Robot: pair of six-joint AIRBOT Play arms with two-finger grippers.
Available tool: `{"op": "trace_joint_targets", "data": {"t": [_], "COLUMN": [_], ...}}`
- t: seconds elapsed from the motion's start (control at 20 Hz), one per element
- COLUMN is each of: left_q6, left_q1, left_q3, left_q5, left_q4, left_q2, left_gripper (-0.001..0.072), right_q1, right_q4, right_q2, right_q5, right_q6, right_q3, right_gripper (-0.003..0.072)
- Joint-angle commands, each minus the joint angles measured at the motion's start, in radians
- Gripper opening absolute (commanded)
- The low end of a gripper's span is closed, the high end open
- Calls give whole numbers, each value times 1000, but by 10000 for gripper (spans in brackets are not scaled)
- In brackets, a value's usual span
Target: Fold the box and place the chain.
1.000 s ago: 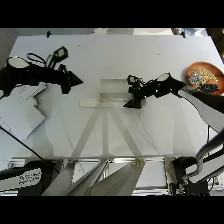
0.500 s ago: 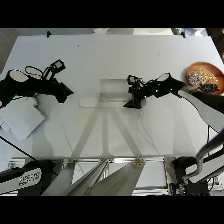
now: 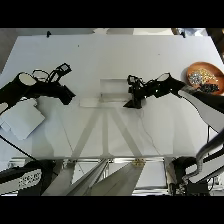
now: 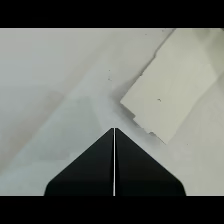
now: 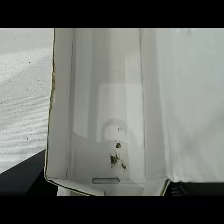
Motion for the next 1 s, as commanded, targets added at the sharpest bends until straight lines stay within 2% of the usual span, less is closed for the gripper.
{"op": "trace_joint_targets", "data": {"t": [0.0, 0.15, 0.35, 0.55, 0.75, 0.95], "left_q6": [-204, -307, -412, -501, -532, -606], "left_q1": [-4, -29, -108, -184, -178, -126], "left_q3": [-1, -1, -1, -1, -1, -1], "left_q5": [18, 9, -16, 7, 0, 16], "left_q4": [40, 55, 108, 193, 227, 243], "left_q2": [-1, -3, -58, -67, -62, -43], "left_gripper": [7, 7, 6, 6, 7, 7], "right_q1": [0, 0, 0, 0, 0, 0], "right_q4": [0, 0, 0, 0, 0, 0], "right_q2": [0, 0, 0, 0, 0, 0], "right_q5": [0, 0, 0, 0, 0, 0], "right_q6": [0, 0, 0, 0, 0, 0], "right_q3": [1, 1, 1, 1, 1, 1], "right_gripper": [495, 495, 495, 495, 495, 495]}}
